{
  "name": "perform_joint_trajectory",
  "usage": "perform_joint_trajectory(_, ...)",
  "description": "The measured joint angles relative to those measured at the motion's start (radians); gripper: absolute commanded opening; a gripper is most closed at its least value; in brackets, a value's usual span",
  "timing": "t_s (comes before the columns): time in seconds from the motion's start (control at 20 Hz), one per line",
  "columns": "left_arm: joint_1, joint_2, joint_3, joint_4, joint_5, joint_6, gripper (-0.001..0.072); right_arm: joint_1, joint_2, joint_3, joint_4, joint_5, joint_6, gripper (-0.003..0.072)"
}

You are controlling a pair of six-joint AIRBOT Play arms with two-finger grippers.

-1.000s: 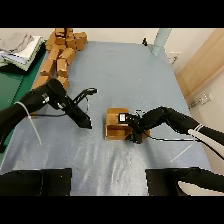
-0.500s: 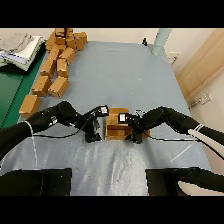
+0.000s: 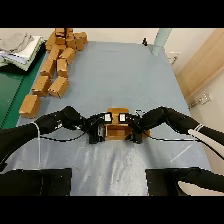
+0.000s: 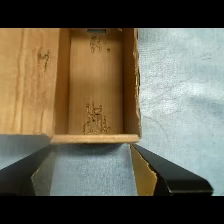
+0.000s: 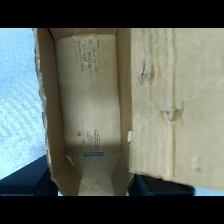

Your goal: Fold the box.

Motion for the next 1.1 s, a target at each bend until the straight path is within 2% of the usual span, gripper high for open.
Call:
perform_joint_trajectory(0.6,-0.074,-0.042,0.001,-0.048,0.098,0.016,0.0694,0.000,0.000,0.000,0.000,0.000,0.000,0.0511)
perform_joint_trajectory(0.65,-0.075,-0.043,0.001,-0.053,0.102,0.017,0.0665,0.000,0.000,0.000,0.000,0.000,0.000,0.0511)
perform_joint_trajectory(0.7,-0.077,-0.044,0.001,-0.055,0.104,0.017,0.0490,0.000,0.000,0.000,0.000,0.000,0.000,0.0511)
perform_joint_trajectory(0.75,-0.078,-0.047,0.001,-0.056,0.100,0.017,0.0400,0.000,0.000,0.000,0.000,-0.006,-0.003,0.0511)
perform_joint_trajectory(1.1,-0.079,-0.048,0.001,-0.055,0.108,0.017,0.0402,0.000,0.000,0.000,0.000,-0.003,0.000,0.0511)
